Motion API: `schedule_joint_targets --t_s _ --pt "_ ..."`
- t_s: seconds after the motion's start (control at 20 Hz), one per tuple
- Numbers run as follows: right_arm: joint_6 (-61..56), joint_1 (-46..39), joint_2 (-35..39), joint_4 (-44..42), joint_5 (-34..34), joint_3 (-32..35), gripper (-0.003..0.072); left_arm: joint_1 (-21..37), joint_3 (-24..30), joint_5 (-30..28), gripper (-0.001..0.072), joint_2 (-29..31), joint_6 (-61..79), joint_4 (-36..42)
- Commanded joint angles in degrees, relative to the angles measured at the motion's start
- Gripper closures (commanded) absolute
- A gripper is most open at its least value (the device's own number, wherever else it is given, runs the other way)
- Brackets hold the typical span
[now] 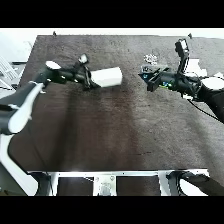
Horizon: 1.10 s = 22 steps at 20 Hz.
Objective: Fold the box and place the chain.
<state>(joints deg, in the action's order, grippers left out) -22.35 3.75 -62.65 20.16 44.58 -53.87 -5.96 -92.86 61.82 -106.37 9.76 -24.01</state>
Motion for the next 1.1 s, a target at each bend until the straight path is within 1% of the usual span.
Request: schedule_joint_targets --t_s 0.0,0.1,0.25,0.4,0.55,0.6,0.65,0.8,1.05 --pt "-2.84 -1.03 1.53 -0.04 -0.02 1.14 0.0677 7.76 -0.07 -2.23 0.0696 9.16 -6.75 -2.16" --pt "-3.76 -1.01 1.53 -0.07 0.0 1.18 0.0677 13.81 -0.04 -7.67 0.0696 12.5 -12.35 -3.96" --pt "-5.38 -0.96 1.53 -0.11 0.02 1.68 0.0677 22.45 0.5 -18.86 0.0695 13.44 -25.81 -7.74" --pt "-5.75 -0.96 1.49 -0.24 -0.04 3.28 0.0677 28.72 5.55 -29.66 0.0693 12.98 -32.65 -8.83" --pt "-5.77 -0.96 1.49 -0.26 -0.02 5.49 0.0677 30.91 12.37 -39.91 0.0692 11.37 -33.77 -8.74" --pt "-5.75 -0.96 1.49 -0.26 -0.02 6.12 0.0676 30.93 13.75 -41.66 0.0692 10.34 -33.75 -8.76" --pt "-5.75 -0.96 1.49 -0.26 -0.04 6.56 0.0676 30.93 14.32 -41.64 0.0692 9.42 -33.46 -8.76" --pt "-5.75 -0.96 1.49 -0.26 -0.02 6.91 0.0676 30.93 14.25 -42.12 0.0692 5.97 -32.92 -8.83" --pt "-5.75 -0.96 1.49 -0.26 -0.02 6.93 0.0676 30.93 14.25 -42.38 0.0691 2.25 -31.21 -8.79"
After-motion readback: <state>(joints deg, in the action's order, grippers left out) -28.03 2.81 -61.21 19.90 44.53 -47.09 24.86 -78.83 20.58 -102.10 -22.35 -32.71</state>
